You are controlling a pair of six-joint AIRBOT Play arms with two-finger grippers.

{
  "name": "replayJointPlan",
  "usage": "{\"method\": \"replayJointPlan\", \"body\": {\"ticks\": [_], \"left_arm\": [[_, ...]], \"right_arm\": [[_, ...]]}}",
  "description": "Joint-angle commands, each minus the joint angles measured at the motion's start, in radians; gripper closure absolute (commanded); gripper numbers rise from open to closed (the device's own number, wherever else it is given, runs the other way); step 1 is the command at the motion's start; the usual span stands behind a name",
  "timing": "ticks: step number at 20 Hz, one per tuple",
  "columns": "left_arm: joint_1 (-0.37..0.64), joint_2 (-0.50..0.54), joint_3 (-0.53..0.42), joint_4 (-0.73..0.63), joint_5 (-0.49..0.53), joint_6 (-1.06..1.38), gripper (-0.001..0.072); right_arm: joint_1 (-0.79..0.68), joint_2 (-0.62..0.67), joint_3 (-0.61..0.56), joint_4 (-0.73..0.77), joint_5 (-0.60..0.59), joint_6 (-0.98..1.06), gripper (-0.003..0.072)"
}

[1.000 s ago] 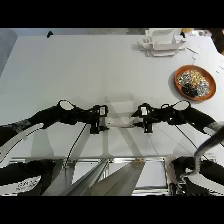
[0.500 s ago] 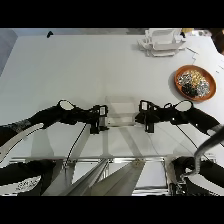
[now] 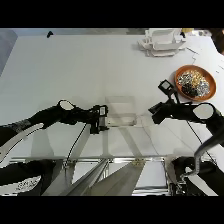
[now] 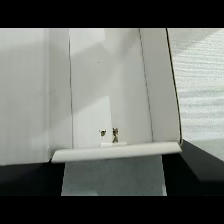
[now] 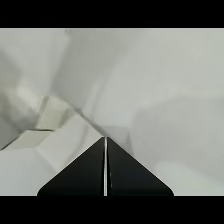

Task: Fold the box and place the chain.

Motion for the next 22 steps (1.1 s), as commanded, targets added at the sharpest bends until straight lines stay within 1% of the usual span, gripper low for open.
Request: {"method": "replayJointPlan", "body": {"ticks": [1, 3, 5, 8, 11, 14, 16, 22], "left_arm": [[0.0, 0.001, 0.0, 0.0, 0.0, 0.0, 0.0438], [0.0, 0.001, 0.0, 0.0, 0.0, 0.0, 0.0438], [0.0, 0.001, 0.0, 0.0, 0.0, 0.0, 0.0438], [0.0, 0.001, 0.0, 0.0, 0.0, 0.0, 0.0438], [0.0, 0.001, 0.0, 0.0, 0.0, 0.0, 0.0438], [0.0, 0.001, 0.0, 0.0, 0.0, 0.0, 0.0438], [0.0, 0.001, 0.0, 0.0, 0.0, 0.0, 0.0438], [0.0, 0.001, 0.0, 0.0, 0.0, 0.0, 0.0438]], "right_arm": [[-0.047, 0.024, -0.003, -0.269, -0.027, 0.515, 0.067], [-0.071, 0.005, -0.014, -0.269, -0.006, 0.598, 0.067], [-0.072, -0.021, -0.015, -0.196, 0.037, 0.596, 0.067], [-0.072, -0.08, -0.016, -0.084, 0.087, 0.565, 0.067], [-0.071, -0.149, -0.018, -0.036, 0.108, 0.548, 0.067], [-0.071, -0.214, -0.018, 0.06, 0.137, 0.459, 0.067], [-0.071, -0.232, -0.018, 0.12, 0.148, 0.412, 0.067], [-0.071, -0.224, -0.018, 0.136, 0.142, 0.405, 0.067]]}}
